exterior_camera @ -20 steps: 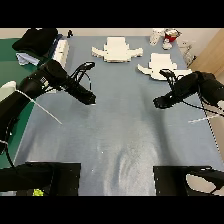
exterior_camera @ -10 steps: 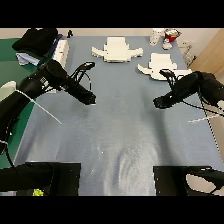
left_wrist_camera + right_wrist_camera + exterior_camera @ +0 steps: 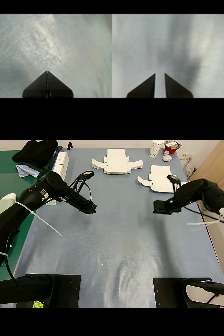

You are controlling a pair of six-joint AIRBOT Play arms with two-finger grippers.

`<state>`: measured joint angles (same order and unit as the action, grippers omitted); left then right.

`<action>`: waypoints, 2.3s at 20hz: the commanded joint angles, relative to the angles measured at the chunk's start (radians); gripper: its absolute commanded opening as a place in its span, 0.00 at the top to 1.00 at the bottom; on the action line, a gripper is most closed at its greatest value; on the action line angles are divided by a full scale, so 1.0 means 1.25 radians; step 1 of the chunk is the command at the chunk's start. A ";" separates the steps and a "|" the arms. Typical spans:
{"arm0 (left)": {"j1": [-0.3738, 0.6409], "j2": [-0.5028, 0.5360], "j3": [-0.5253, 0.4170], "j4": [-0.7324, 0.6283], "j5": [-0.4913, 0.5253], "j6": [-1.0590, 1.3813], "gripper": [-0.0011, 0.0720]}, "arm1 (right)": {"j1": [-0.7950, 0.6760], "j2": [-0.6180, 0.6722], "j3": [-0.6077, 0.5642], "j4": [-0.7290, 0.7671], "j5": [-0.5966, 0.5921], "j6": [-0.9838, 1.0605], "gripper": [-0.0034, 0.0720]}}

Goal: Fold the box.

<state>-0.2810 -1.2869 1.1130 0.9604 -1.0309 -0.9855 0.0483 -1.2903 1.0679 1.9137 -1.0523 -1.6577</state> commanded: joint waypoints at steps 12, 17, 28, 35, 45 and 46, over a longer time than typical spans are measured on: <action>0.000 0.000 0.001 -0.032 0.034 0.000 0.97 | -0.355 -0.511 0.601 0.140 -0.045 0.005 0.44; 0.000 0.000 0.001 -0.032 0.039 0.000 0.97 | -0.354 -0.652 0.764 0.170 -0.080 0.006 0.46; 0.000 0.000 0.001 -0.033 0.038 -0.003 0.97 | -0.352 -0.697 0.802 0.297 -0.124 -0.087 0.94; 0.000 0.000 0.001 -0.109 0.070 -0.003 0.97 | -0.342 -0.619 0.743 0.355 -0.286 -0.115 0.95; 0.000 0.011 -0.015 -0.189 -0.056 -0.003 0.97 | -0.271 -0.178 0.084 0.311 -0.244 -0.171 0.96; 0.000 0.028 -0.036 -0.203 -0.062 -0.003 0.97 | -0.262 -0.123 0.006 0.310 -0.222 -0.174 0.96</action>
<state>-0.2810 -1.2736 1.0958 0.7471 -1.0466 -0.9901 -0.3050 -1.6188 1.3300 2.3154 -1.3991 -1.8603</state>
